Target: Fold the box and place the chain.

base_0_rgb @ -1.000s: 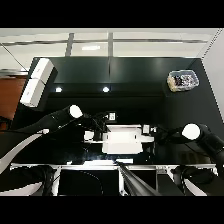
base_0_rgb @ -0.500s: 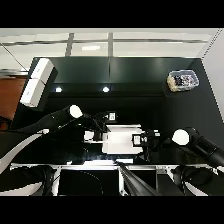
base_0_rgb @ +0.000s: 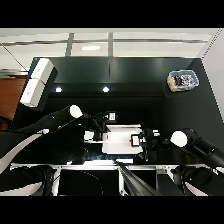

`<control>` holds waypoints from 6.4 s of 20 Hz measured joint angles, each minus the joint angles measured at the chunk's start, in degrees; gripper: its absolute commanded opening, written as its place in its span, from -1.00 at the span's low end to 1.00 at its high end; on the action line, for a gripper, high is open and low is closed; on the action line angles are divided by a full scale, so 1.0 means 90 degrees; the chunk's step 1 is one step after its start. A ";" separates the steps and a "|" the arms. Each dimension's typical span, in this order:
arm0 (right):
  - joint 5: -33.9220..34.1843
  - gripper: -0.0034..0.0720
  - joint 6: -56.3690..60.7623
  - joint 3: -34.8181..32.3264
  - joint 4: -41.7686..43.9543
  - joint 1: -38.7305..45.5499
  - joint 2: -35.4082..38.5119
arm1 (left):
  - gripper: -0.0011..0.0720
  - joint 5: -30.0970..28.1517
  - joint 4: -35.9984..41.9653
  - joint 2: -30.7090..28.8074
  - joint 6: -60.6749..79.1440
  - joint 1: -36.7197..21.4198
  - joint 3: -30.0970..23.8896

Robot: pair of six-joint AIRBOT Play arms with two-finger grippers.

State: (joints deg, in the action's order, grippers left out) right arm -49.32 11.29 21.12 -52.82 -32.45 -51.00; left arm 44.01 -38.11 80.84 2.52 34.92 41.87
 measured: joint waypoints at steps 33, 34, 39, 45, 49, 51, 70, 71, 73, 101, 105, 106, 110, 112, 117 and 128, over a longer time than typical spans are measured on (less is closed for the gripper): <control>0.0508 0.94 0.1003 0.0685 0.0061 0.0678 0.0194 | -0.90 0.0036 0.0000 0.0000 0.0005 0.0000 0.0000; 0.0546 0.94 0.0959 0.0675 0.0138 0.0729 0.0153 | -0.90 0.0032 0.0000 0.0000 0.0005 0.0000 0.0000; 0.0585 0.94 0.0503 0.0653 0.0580 0.0952 -0.0022 | -0.90 0.0019 0.0000 0.0000 0.0005 0.0000 0.0000; -0.0304 0.94 0.0884 0.0607 -0.0576 0.1314 -0.0044 | -0.90 0.0017 0.0000 0.0000 0.0000 0.0000 0.0000; -0.0792 0.95 0.1088 0.0282 -0.0624 0.1134 -0.0044 | -0.90 0.0015 0.0000 0.0000 0.0000 0.0000 0.0000; -0.0811 0.96 0.1115 0.0177 -0.0563 0.0920 -0.0044 | -0.90 0.0015 0.0000 0.0000 0.0000 0.0000 0.0000; 0.0782 0.96 0.1219 0.0257 0.0180 0.0255 0.0352 | -0.90 0.0012 0.0005 0.0000 -0.0005 0.0000 0.0000; 0.0797 0.96 0.1166 0.0265 0.0180 0.0340 0.0379 | -0.90 0.0012 0.0005 0.0000 -0.0007 0.0000 0.0000; 0.0833 0.96 0.1035 0.0272 0.0206 0.0464 0.0413 | -0.90 0.0010 0.0007 0.0000 -0.0012 0.0000 0.0000; 0.0576 0.94 -0.1081 0.0117 0.1800 0.0738 -0.0299 | -0.90 0.0041 -0.0012 0.0002 0.0012 0.0002 0.0000; 0.0580 0.94 -0.1625 0.0095 0.1800 0.0741 -0.0537 | -0.90 0.0034 -0.0007 0.0002 0.0012 0.0002 0.0000; 0.0629 0.94 -0.1717 0.0087 0.1804 0.0753 -0.0590 | -0.90 0.0029 -0.0005 0.0002 0.0010 0.0002 0.0000; 0.0726 0.94 -0.1880 0.0083 0.1853 0.0918 -0.0702 | -0.90 0.0012 0.0007 0.0002 0.0005 0.0002 0.0000; 0.0748 0.94 -0.1909 0.0083 0.1875 0.1003 -0.0743 | -0.90 0.0010 0.0010 0.0002 0.0005 0.0002 0.0000; 0.0794 0.94 -0.2120 0.0083 0.1848 0.1103 -0.0974 | -0.90 0.0010 0.0007 0.0002 -0.0015 0.0002 0.0000; 0.0833 0.94 -0.2603 0.0083 0.2008 0.1122 -0.1212 | -0.90 0.0012 0.0002 0.0005 0.0005 0.0000 0.0000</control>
State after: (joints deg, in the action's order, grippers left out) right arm -41.82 -12.14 21.87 -34.74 -22.35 -61.91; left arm 44.12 -38.09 80.88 2.57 34.92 41.87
